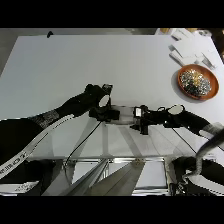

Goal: Fold the box and place the chain.

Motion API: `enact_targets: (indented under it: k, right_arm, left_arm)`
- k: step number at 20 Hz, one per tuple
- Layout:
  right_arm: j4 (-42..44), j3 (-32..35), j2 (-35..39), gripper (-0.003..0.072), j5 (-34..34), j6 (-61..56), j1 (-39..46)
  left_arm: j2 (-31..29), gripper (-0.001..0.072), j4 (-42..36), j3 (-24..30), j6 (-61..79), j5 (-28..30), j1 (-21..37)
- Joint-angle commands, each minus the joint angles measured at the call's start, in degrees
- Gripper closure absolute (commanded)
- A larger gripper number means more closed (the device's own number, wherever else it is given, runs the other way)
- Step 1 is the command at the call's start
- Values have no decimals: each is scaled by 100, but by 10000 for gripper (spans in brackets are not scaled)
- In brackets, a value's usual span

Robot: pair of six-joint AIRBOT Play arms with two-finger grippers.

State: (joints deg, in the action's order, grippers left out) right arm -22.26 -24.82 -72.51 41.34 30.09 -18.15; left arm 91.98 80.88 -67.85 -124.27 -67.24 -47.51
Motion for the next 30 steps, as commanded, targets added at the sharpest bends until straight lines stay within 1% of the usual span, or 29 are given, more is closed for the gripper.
enact_targets:
  k: [1, 2, 6, 7, 8, 10, 11, 13, 14, 17, 18, 19, 20, 21, 23, 25, 27, 29, 30]
  right_arm:
    - [2, 0, 0, 289, 2, -2, 0]
    - [2, 0, 0, 289, 2, -2, 0]
    - [2, 0, 0, 289, 2, -2, 0]
    - [2, 0, 2, 289, 2, -2, 0]
    - [2, 0, 0, 289, 2, -2, 0]
    - [2, 0, 0, 289, 2, -2, 0]
    - [2, 0, 0, 289, 2, -2, 0]
    - [2, 0, 0, 289, 2, -2, 0]
    - [2, 0, 0, 289, 2, -2, 0]
    - [2, 0, 0, 289, 2, -2, 0]
    - [2, 0, 0, 289, 2, -2, 0]
    - [2, 0, 0, 289, 2, -2, 0]
    - [2, 0, 0, 289, 2, -2, 0]
    - [2, 0, 0, 289, 2, -2, 0]
    - [2, 0, 0, 289, 2, -2, 0]
    - [2, 0, 0, 289, 2, -2, 0]
    - [2, 0, 0, 289, 2, -2, 0]
    - [2, 0, 0, 289, 2, -2, 0]
    - [2, 0, 0, 289, 2, -2, 0]
  left_arm:
    - [79, 603, -28, -83, 72, -120, 2]
    - [79, 709, -26, -83, 61, -116, 2]
    - [81, 699, -26, -83, 35, -111, -9]
    - [81, 665, -28, -83, 35, -111, -11]
    - [81, 612, -28, -83, 35, -111, -13]
    - [79, 572, -26, -83, 33, -111, -15]
    - [81, 571, -28, -83, 33, -109, -15]
    - [81, 585, -22, -83, -33, -109, -15]
    - [79, 712, -20, -83, -94, -109, -15]
    - [79, 708, -15, -83, -177, -98, -9]
    - [68, 676, -17, -83, -175, -92, -9]
    - [55, 570, -24, -83, -173, -94, -9]
    - [11, 448, -22, -83, -173, -90, -9]
    - [-59, 412, -11, -83, -138, -79, 4]
    - [-271, 417, -7, -83, 463, -52, 63]
    - [-579, 417, -70, -83, 1117, -258, 164]
    - [-944, 416, -87, -79, 1657, -638, 317]
    - [-1329, 414, -109, -37, 2577, -1274, 514]
    - [-1556, 396, -114, 61, 3001, -1456, 612]
